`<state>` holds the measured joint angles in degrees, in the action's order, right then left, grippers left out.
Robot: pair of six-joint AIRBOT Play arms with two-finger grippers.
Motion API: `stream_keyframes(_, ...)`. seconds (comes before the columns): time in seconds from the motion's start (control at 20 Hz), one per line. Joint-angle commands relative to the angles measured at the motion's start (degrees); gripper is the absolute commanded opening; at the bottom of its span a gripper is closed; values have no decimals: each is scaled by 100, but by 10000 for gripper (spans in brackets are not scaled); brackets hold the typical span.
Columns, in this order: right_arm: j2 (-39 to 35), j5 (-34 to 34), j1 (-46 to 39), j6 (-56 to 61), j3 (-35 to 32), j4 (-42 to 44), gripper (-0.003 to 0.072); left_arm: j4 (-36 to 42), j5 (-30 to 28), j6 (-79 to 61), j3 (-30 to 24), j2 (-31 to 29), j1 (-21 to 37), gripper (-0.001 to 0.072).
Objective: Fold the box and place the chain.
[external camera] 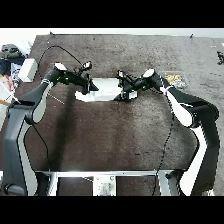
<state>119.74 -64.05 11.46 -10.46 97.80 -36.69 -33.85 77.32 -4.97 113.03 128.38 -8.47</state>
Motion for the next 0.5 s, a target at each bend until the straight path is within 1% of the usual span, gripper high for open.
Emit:
stream_keyframes(0.0,4,66,2,-31,-2,4,610,-2,2,-2,0,-4,7,11)
stream_keyframes(0.3,46,101,2,-46,-2,0,609,-2,2,-2,0,-4,7,11)
stream_keyframes(0.45,125,114,2,-50,0,33,589,-2,2,-2,0,-4,7,12)
